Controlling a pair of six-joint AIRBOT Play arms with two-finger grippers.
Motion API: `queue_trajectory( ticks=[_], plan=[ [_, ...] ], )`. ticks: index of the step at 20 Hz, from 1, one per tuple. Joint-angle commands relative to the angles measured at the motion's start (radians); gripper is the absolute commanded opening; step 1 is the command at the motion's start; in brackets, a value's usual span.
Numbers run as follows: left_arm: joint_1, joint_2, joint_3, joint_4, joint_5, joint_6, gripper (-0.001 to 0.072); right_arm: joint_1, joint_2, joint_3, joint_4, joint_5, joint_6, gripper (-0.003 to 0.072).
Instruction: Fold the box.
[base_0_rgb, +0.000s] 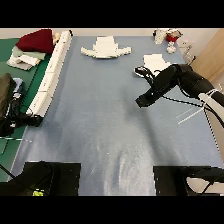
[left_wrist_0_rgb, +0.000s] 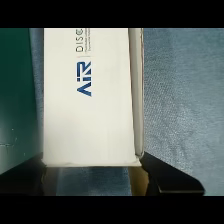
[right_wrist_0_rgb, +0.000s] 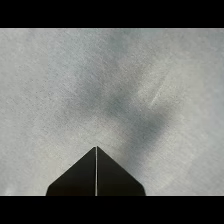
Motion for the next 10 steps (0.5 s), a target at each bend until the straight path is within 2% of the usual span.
queue_trajectory(
  ticks=[1, 2, 3, 4, 8, 10],
  plan=[
    [0.001, 0.000, 0.000, -0.002, -0.003, 0.000, 0.0514, -0.001, 0.000, 0.000, 0.000, 0.000, 0.000, 0.0006],
    [0.001, 0.000, 0.000, -0.002, -0.003, 0.000, 0.0515, -0.001, -0.001, 0.000, 0.000, 0.000, 0.000, 0.0006],
    [0.001, 0.000, 0.000, -0.002, -0.002, 0.000, 0.0623, -0.001, 0.000, 0.001, 0.000, 0.000, 0.000, 0.0005],
    [0.001, 0.000, 0.000, -0.001, 0.006, -0.004, 0.0701, -0.001, 0.000, 0.000, 0.000, 0.000, 0.000, 0.0006],
    [0.001, 0.002, 0.000, 0.000, 0.005, -0.012, 0.0701, -0.001, 0.000, 0.001, 0.000, 0.000, 0.000, 0.0006],
    [0.003, 0.016, 0.000, 0.011, 0.002, -0.100, 0.0702, -0.001, 0.000, 0.001, 0.000, 0.000, 0.000, 0.0006]
  ],
)
